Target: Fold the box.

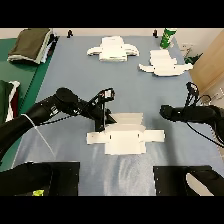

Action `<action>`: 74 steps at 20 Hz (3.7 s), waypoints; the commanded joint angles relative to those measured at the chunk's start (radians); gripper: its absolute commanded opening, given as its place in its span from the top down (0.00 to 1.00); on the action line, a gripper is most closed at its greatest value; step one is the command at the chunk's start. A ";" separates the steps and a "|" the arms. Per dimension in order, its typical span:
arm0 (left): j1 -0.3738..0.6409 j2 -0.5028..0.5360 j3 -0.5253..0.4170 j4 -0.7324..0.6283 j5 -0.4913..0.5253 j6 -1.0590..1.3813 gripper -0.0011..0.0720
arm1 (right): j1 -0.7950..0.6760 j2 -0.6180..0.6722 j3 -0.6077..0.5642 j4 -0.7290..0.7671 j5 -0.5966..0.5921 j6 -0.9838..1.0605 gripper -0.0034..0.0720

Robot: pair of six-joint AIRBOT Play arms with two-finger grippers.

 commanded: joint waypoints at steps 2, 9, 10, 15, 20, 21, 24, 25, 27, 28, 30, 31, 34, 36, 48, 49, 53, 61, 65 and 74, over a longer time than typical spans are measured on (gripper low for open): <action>-0.030 0.026 -0.003 -0.025 0.097 0.009 0.97 | 0.000 0.000 0.000 0.001 0.001 0.000 0.77; -0.114 0.039 -0.079 -0.030 0.155 0.005 0.97 | 0.006 0.000 0.000 0.002 0.000 -0.011 0.77; -0.114 0.039 -0.083 -0.029 0.154 0.005 0.97 | 0.006 0.000 0.000 0.001 0.000 -0.011 0.77; -0.126 0.013 -0.108 -0.024 0.153 0.004 0.97 | 0.006 0.000 0.000 0.002 0.000 -0.011 0.77; -0.126 0.010 -0.108 -0.026 0.134 -0.004 0.97 | 0.006 0.000 0.000 0.002 -0.003 -0.011 0.77; -0.127 0.010 -0.108 -0.026 0.130 -0.017 0.97 | 0.006 0.000 0.000 0.001 -0.003 -0.011 0.77; -0.126 0.010 -0.109 -0.025 0.118 -0.030 0.97 | 0.006 0.000 0.000 0.001 -0.002 -0.012 0.77; -0.126 0.010 -0.109 -0.025 0.114 -0.031 0.97 | 0.006 0.000 0.000 0.002 -0.002 -0.016 0.77; -0.127 0.010 -0.113 -0.025 0.100 -0.034 0.97 | 0.006 0.000 0.000 0.001 -0.003 -0.018 0.77; -0.127 0.010 -0.116 -0.025 0.090 -0.034 0.97 | 0.006 0.000 0.000 0.002 -0.003 -0.018 0.77; -0.126 0.010 -0.127 -0.025 0.084 -0.036 0.97 | 0.006 0.000 0.000 0.002 -0.002 -0.018 0.77; -0.126 0.010 -0.133 -0.025 0.084 -0.048 0.97 | 0.006 0.000 0.000 0.002 -0.003 -0.018 0.77; -0.126 0.010 -0.137 -0.025 0.094 -0.051 0.97 | 0.006 0.000 0.000 0.002 -0.003 -0.018 0.77; -0.126 0.010 -0.137 -0.025 0.093 -0.051 0.97 | 0.006 0.000 0.000 0.002 -0.009 -0.018 0.77; -0.126 0.010 -0.064 -0.025 0.077 -0.052 0.97 | 0.006 -0.001 0.000 0.002 -0.047 -0.018 0.77; -0.126 0.010 -0.064 -0.023 0.074 -0.051 0.97 | 0.006 -0.001 0.000 0.002 -0.047 -0.018 0.77; -0.126 0.010 -0.064 0.010 0.071 -0.051 0.97 | 0.006 -0.001 0.000 0.002 -0.047 -0.018 0.77; -0.126 -0.026 -0.065 0.012 0.012 -0.058 0.97 | 0.006 -0.001 0.000 0.003 -0.049 -0.018 0.77; -0.126 -0.039 -0.065 0.012 0.005 -0.060 0.97 | 0.006 -0.001 0.000 0.003 -0.055 -0.018 0.77; -0.125 -0.039 -0.064 0.012 0.008 -0.077 0.97 | 0.006 0.016 0.000 0.025 -0.178 -0.050 0.95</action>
